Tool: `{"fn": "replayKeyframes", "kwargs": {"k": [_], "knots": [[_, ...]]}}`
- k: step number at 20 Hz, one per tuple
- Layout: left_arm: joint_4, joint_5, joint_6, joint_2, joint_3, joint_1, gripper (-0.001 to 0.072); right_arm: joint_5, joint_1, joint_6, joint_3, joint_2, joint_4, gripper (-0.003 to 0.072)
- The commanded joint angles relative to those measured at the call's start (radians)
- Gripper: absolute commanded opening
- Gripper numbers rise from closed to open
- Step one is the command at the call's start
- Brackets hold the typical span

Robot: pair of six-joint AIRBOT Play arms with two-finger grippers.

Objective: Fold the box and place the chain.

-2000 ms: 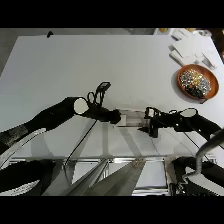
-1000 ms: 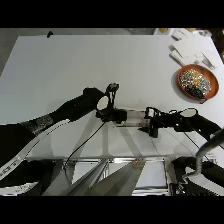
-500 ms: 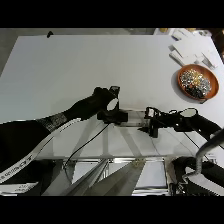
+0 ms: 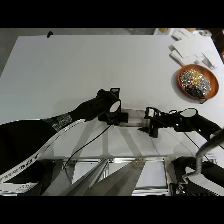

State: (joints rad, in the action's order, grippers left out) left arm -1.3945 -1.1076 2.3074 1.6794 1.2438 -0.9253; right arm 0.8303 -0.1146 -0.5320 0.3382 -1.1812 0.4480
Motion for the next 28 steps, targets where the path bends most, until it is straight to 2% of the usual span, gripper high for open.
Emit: {"fn": "replayKeyframes", "kwargs": {"k": [1,5,7,11,14,16,17,21,24,25,27,28], "knots": [[-0.005,0.009,0.001,0.004,0.000,-0.001,0.0011,0.000,0.000,0.000,0.000,0.000,0.000,0.0458],[-0.014,-0.023,0.000,0.004,0.031,0.005,0.0018,0.000,0.000,0.000,0.000,0.000,0.000,0.0458],[-0.015,-0.030,-0.009,0.001,0.051,0.005,0.0225,0.000,0.000,0.000,0.000,0.000,0.000,0.0458],[-0.021,-0.071,-0.077,0.003,0.058,0.005,0.0230,0.000,0.000,0.000,0.000,0.000,0.000,0.0458],[-0.044,-0.098,-0.083,0.004,0.058,0.013,0.0220,0.000,0.000,0.000,0.000,0.000,0.000,0.0458],[-0.061,-0.097,-0.083,0.006,0.058,0.013,0.0183,0.000,0.000,0.000,0.000,0.000,0.000,0.0458],[-0.062,-0.097,-0.083,0.011,0.058,0.013,0.0116,0.000,0.000,0.000,0.000,0.000,0.000,0.0458],[-0.058,-0.096,-0.083,0.040,0.058,-0.001,0.0001,0.000,0.000,0.000,0.000,0.000,0.000,0.0458],[-0.058,-0.093,-0.083,0.042,0.058,-0.005,0.0004,0.000,0.000,0.000,0.000,0.000,0.000,0.0458],[-0.058,-0.093,-0.084,0.039,0.058,-0.004,0.0097,0.000,0.000,0.000,0.000,0.000,0.000,0.0458],[-0.059,-0.093,-0.113,0.024,0.058,-0.002,0.0382,0.001,0.000,0.000,0.000,0.000,0.001,0.0458],[-0.056,-0.089,-0.164,0.011,0.058,0.004,0.0432,-0.001,0.000,0.000,0.000,0.001,0.000,0.0458]]}}
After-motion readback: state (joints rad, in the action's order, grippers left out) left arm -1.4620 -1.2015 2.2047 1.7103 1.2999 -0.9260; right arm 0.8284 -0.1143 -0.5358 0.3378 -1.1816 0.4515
